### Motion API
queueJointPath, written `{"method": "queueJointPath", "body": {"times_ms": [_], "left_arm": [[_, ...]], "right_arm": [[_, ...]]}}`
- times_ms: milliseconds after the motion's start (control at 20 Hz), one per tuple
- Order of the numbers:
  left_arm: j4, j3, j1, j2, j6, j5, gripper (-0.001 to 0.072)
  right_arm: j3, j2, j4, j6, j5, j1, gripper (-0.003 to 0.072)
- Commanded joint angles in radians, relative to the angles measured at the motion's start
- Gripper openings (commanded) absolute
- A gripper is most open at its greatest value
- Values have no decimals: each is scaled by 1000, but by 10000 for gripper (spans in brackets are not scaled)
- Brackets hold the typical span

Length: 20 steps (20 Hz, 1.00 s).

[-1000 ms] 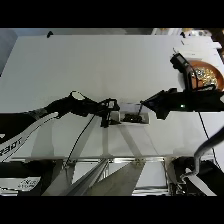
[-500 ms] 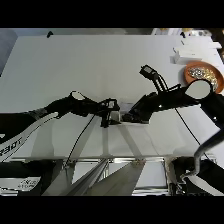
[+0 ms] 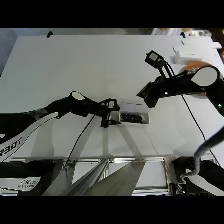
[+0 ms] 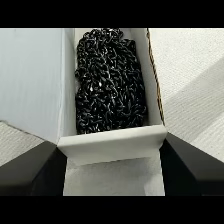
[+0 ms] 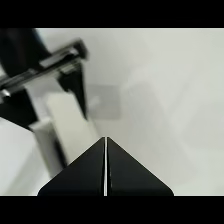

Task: Fold the box and place the chain.

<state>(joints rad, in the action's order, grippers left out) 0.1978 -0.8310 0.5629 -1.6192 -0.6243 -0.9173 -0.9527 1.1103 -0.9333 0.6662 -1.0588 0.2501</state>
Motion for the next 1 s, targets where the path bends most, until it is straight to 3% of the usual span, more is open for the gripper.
{"method": "queueJointPath", "body": {"times_ms": [0, 350, 450, 550, 650, 950], "left_arm": [[0, 0, 0, 0, 0, 1, 103], [0, 0, 0, 0, 0, 0, 103], [0, 0, 0, 0, 0, 0, 103], [0, 0, 0, 0, 0, 0, 103], [0, 0, 0, 0, 0, 0, 103], [0, 0, 0, 0, 0, 0, 103]], "right_arm": [[-8, 76, -112, -31, -31, -21, 14], [154, 31, -60, -230, -83, 8, 17], [179, 15, -37, -230, -106, 26, 124], [180, 0, -34, -230, -133, 38, 152], [180, -27, -27, -230, -147, 39, 233], [181, -68, -15, -236, -160, 48, 281]]}}
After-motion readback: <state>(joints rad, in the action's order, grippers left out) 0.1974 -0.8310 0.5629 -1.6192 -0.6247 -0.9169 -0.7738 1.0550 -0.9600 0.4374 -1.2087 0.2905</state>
